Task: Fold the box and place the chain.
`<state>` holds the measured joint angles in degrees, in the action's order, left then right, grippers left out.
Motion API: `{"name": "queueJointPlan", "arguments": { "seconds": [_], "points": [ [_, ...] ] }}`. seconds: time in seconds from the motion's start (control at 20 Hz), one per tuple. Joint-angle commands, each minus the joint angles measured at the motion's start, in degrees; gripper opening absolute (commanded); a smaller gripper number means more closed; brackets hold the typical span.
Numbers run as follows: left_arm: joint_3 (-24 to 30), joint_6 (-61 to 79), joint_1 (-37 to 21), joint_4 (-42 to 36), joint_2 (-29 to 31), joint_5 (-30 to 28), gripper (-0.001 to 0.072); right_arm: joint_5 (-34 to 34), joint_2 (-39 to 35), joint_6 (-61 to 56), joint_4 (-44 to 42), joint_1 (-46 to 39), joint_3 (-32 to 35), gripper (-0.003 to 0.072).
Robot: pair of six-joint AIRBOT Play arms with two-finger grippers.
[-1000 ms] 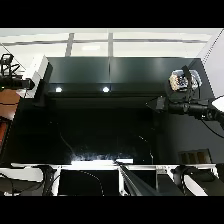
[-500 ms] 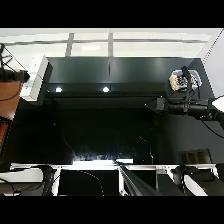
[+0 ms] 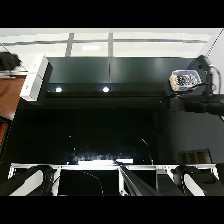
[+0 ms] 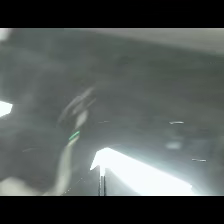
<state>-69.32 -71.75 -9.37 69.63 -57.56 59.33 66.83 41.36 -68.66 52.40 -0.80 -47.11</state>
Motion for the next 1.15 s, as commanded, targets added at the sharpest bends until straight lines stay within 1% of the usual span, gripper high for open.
{"name": "queueJointPlan", "arguments": {
  "seconds": [0.0,0.05,0.1,0.15,0.2,0.25,0.3,0.4,0.45,0.6,1.1],
  "points": [
    [18.01,-9.75,12.26,0.07,15.74,-3.96,0.0025,-6.71,-6.54,-7.3,14.47,-0.33,4.5,0.0038],
    [25.53,-11.69,15.65,0.31,20.22,-7.63,0.0025,-8.24,-6.86,-8.09,15.34,-0.33,7.41,0.0038],
    [31.85,-13.2,18.18,0.83,23.74,-10.19,0.0025,-10.4,-6.86,-8.11,15.34,-0.33,10.43,0.0038],
    [36.96,-16.65,19.87,1.86,26.99,-11.58,0.0025,-12.9,-6.86,-8.11,15.32,-0.33,12.74,0.0038],
    [39.76,-20.24,20.22,3.39,29.4,-11.69,0.0025,-14.45,-6.86,-8.11,15.34,-0.33,14.1,0.0037],
    [40.98,-21.9,19.87,5.7,31.36,-10.95,0.0025,-14.03,-6.86,-8.11,15.21,-0.33,14.29,0.0037],
    [40.92,-21.73,19.37,8.66,32.59,-10.16,0.0026,-12.85,-6.93,-8.11,13.75,-0.33,14.27,0.0036],
    [40.46,-21.64,18.47,13.73,35.01,-10.38,0.0028,-12.68,-6.91,-8.11,11.32,-0.33,14.29,0.0036],
    [40.44,-21.64,18.1,14.64,36.2,-11.06,0.0028,-12.68,-6.91,-8.11,11.32,-0.33,14.29,0.0036],
    [40.48,-21.68,17.88,13.77,37.99,-10.38,0.0029,-12.68,-6.91,-8.11,11.3,-0.33,14.29,0.0036],
    [40.5,-21.68,17.86,13.44,37.79,-11.15,0.0029,-12.68,-6.91,-8.11,11.3,-0.33,14.29,0.0036]
  ]
}}
